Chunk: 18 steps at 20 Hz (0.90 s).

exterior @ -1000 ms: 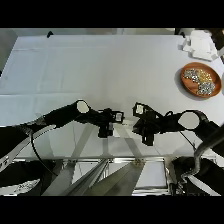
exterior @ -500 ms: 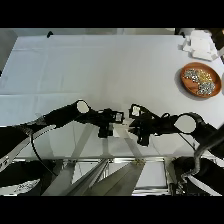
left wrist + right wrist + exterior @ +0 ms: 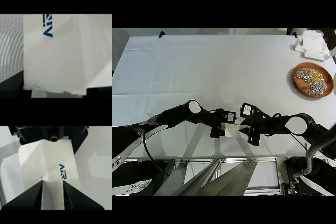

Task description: Fold the box and place the chain.

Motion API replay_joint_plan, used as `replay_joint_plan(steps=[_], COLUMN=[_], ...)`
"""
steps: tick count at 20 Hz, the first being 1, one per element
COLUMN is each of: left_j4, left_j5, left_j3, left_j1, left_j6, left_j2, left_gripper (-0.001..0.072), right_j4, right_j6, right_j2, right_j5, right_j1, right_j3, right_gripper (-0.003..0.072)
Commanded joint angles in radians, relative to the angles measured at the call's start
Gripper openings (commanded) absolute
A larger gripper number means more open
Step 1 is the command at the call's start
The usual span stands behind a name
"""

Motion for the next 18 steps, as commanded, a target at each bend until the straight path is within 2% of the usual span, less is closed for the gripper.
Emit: replay_joint_plan(steps=[1, 9, 18], left_j4=[0.0, 0.0, 0.0], left_j5=[0.0, 0.001, 0.001], left_j3=[0.0, 0.0, 0.0], left_j1=[0.0, 0.0, 0.0], left_j6=[0.0, 0.0, 0.0], left_j2=[0.0, 0.0, 0.0], left_gripper=[0.0335, 0.0335, 0.0335], right_j4=[0.003, -0.006, 0.041], right_j6=[0.005, 0.029, 0.029], right_j2=[-0.001, -0.053, -0.055], right_j5=[0.0, -0.002, -0.005], right_j1=[0.005, 0.005, 0.022], right_j3=[0.0, -0.006, -0.005], right_gripper=[0.0295, 0.0292, 0.0273])
